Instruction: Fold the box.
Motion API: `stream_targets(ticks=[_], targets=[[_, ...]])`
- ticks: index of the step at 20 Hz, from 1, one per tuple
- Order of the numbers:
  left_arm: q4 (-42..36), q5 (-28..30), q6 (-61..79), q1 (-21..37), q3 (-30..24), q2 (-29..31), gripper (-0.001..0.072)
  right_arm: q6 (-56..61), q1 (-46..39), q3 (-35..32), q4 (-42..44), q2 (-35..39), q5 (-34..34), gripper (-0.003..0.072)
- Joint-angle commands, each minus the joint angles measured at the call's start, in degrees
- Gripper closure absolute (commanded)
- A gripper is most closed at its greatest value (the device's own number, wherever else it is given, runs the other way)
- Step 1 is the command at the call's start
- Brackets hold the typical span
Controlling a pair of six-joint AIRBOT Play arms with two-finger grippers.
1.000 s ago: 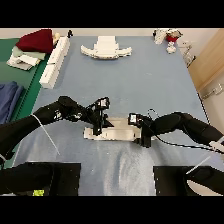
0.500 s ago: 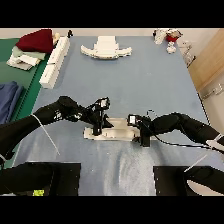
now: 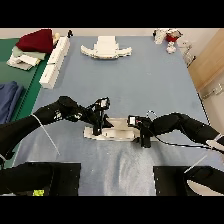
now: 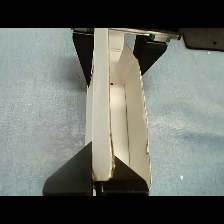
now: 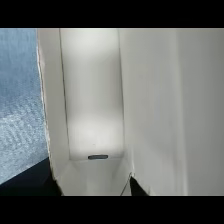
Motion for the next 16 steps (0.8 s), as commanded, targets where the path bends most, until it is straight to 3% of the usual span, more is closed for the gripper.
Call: stream_targets(ticks=[1, 16], targets=[[-0.02, 0.02, 0.0, 0.04, 0.0, 0.0, 0.0696, 0.0, 0.02, 0.02, -0.22, 0.13, 0.02, 0.0151], [0.0, 0.02, 0.0, 0.04, 0.0, 0.0, 0.0696, 0.0, 0.02, 0.24, -0.26, 0.11, 0.85, 0.0149]])
